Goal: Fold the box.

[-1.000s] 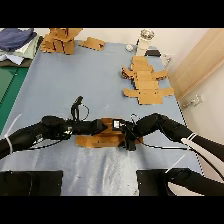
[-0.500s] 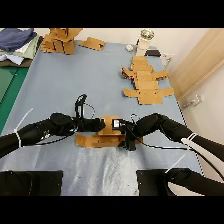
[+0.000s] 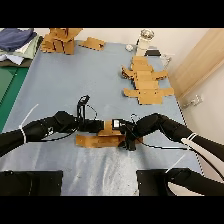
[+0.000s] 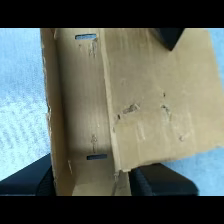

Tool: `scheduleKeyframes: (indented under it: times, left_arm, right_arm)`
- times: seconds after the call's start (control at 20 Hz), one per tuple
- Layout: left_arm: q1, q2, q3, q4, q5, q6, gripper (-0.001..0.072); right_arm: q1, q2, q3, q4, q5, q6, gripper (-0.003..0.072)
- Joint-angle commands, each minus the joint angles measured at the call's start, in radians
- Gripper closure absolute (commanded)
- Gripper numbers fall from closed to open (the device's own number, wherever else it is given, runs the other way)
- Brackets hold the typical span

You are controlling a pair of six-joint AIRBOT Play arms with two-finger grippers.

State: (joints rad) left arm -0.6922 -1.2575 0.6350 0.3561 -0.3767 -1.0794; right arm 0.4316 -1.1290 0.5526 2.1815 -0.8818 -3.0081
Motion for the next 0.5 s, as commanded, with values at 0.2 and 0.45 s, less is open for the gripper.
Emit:
scheduleKeyframes:
  times: [0.2,0.45]
  left_arm:
    - [0.047,-0.006,0.025,0.061,-0.019,-0.007,0.0703]
    - [0.052,-0.006,0.027,0.072,-0.026,-0.007,0.0703]
  right_arm:
    - [0.001,0.0,0.001,0.0,0.001,0.0,0.0148]
    - [0.001,0.0,0.001,0.0,-0.002,0.0,0.0053]
